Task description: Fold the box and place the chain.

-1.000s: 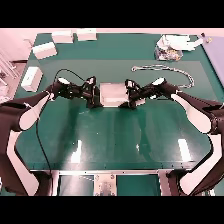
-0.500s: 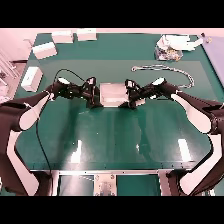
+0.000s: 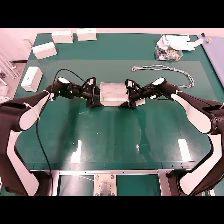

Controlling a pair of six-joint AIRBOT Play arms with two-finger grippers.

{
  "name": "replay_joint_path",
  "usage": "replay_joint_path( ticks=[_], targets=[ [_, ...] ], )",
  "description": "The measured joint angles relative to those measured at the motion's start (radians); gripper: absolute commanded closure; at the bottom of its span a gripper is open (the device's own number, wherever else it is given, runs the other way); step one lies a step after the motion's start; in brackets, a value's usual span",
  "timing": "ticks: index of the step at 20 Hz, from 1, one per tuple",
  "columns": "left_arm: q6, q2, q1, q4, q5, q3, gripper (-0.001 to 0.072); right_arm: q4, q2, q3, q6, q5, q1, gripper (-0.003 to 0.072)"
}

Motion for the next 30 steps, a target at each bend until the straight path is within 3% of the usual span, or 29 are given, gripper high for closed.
replay_joint_path(
  ticks=[11, 14, 30],
  targets=[
    [0.019, -0.006, 0.000, -0.003, 0.014, 0.001, 0.0084, -0.001, 0.000, 0.000, 0.000, 0.000, 0.000, 0.0129],
    [0.025, -0.007, 0.000, -0.004, 0.013, 0.001, 0.0245, -0.001, 0.000, 0.000, 0.000, 0.000, 0.000, 0.0129],
    [0.029, -0.012, 0.001, -0.004, -0.014, 0.001, 0.0242, -0.002, 0.000, 0.000, 0.000, 0.004, 0.000, 0.0129]
  ],
)
